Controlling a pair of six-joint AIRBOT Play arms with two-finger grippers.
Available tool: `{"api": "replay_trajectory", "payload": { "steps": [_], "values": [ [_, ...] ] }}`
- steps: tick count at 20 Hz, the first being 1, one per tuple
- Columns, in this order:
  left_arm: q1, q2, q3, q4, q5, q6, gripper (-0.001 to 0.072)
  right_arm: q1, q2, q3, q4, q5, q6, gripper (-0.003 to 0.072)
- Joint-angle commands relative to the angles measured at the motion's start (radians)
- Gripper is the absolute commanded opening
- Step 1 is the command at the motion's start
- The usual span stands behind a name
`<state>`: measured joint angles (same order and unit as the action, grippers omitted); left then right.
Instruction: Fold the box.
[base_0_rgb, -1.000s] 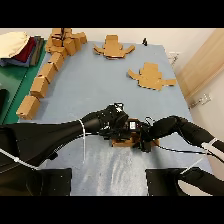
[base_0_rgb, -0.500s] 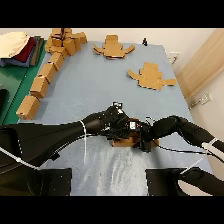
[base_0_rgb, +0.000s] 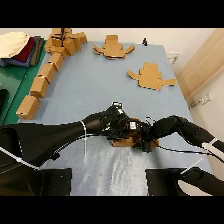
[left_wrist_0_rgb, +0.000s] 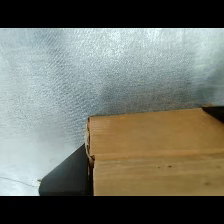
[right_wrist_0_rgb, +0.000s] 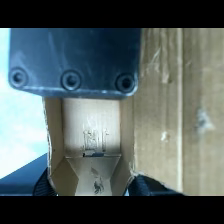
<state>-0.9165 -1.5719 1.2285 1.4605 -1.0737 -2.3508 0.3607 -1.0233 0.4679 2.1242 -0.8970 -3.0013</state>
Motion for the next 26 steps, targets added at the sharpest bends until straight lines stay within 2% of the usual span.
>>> {"api": "replay_trajectory", "payload": {
  "steps": [1,2,3,7,9,16,22,26],
  "values": [
    [0.0,0.0,0.0,-0.002,-0.027,0.006,0.0106,0.001,0.0,0.0,0.001,0.002,0.0,0.0513],
    [0.0,0.0,0.0,-0.002,-0.029,0.005,0.0463,0.001,0.0,0.0,0.001,0.002,0.0,0.0513],
    [0.0,0.0,0.0,-0.005,-0.03,0.004,0.067,0.001,0.0,0.0,0.001,0.002,0.0,0.0513],
    [0.003,0.001,0.001,-0.036,-0.055,0.004,0.066,0.001,0.0,0.0,0.001,0.002,0.0,0.0513],
    [0.025,0.001,0.005,-0.107,-0.069,0.038,0.064,0.001,0.0,0.0,0.001,0.002,0.0,0.0513],
    [0.214,0.003,0.005,-0.499,-0.144,0.331,0.0642,0.001,0.0,0.0,0.001,0.002,0.0,0.0513],
    [0.376,0.003,0.005,-0.604,-0.21,0.468,0.0643,0.001,0.0,0.0,0.001,0.002,0.0,0.0513],
    [0.473,0.003,0.005,-0.732,-0.274,0.758,0.0642,0.001,0.0,0.0,0.001,0.002,0.0,0.0513]
  ]
}}
